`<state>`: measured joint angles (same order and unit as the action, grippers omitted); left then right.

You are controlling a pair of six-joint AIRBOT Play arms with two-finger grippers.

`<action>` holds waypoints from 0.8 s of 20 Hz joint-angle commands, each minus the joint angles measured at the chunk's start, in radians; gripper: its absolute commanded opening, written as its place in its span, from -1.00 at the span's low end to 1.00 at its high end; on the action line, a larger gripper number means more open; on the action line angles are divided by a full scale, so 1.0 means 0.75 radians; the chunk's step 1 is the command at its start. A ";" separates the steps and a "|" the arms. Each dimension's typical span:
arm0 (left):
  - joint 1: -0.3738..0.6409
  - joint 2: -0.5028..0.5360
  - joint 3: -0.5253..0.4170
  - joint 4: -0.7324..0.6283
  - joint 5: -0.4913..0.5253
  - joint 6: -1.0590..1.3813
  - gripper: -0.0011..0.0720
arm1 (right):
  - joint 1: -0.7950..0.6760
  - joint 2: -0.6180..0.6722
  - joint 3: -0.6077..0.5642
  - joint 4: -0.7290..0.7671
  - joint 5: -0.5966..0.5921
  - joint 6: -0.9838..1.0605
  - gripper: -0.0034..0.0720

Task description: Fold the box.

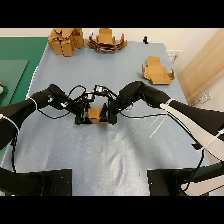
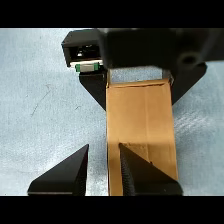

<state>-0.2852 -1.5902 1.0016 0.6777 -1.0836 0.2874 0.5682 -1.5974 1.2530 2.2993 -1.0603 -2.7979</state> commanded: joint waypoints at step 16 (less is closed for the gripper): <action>0.001 0.000 -0.001 0.000 0.003 -0.002 -0.35 | -0.001 0.113 0.007 0.027 0.032 0.260 -0.90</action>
<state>-0.2852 -1.5906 1.0016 0.6762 -1.0840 0.2848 0.5671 -1.5211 1.2591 2.3009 -1.0416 -2.7079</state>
